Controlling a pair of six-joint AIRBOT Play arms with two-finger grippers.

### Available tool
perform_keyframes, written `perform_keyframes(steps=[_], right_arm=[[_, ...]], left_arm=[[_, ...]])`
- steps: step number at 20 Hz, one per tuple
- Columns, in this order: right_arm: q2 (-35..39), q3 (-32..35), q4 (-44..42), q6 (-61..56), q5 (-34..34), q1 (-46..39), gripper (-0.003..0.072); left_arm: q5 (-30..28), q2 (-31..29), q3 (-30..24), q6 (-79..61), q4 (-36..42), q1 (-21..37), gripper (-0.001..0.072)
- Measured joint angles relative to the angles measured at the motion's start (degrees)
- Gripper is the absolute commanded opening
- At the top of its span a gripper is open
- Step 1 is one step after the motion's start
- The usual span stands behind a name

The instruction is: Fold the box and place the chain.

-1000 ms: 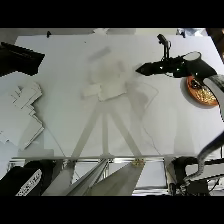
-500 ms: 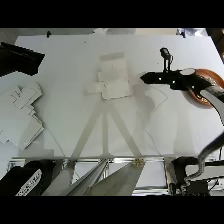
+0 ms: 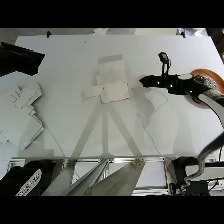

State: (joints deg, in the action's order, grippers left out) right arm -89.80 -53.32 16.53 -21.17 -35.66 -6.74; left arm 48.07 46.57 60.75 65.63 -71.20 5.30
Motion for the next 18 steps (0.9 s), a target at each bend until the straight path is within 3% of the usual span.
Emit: perform_keyframes(steps=[14, 15, 16, 18], right_arm=[[1.0, 0.1, 0.2, 0.2, 0.1, 0.0, 0.0012], [1.0, 0.1, 0.2, 0.3, 0.2, 0.0, 0.0012], [1.0, 0.1, 0.2, 0.3, 0.2, 0.0, 0.0012], [1.0, 0.1, 0.2, 0.3, 0.2, 0.0, 0.0012]], left_arm=[[-2.9, 0.1, 0.0, 0.3, 0.8, 0.0, 0.0459], [-3.1, 0.3, 0.0, 0.3, 1.2, 0.1, 0.0496], [-3.3, 0.8, 0.0, 0.3, 1.9, 0.2, 0.0578], [-3.5, 3.3, 0.0, -0.8, 4.5, 0.3, 0.0581]])
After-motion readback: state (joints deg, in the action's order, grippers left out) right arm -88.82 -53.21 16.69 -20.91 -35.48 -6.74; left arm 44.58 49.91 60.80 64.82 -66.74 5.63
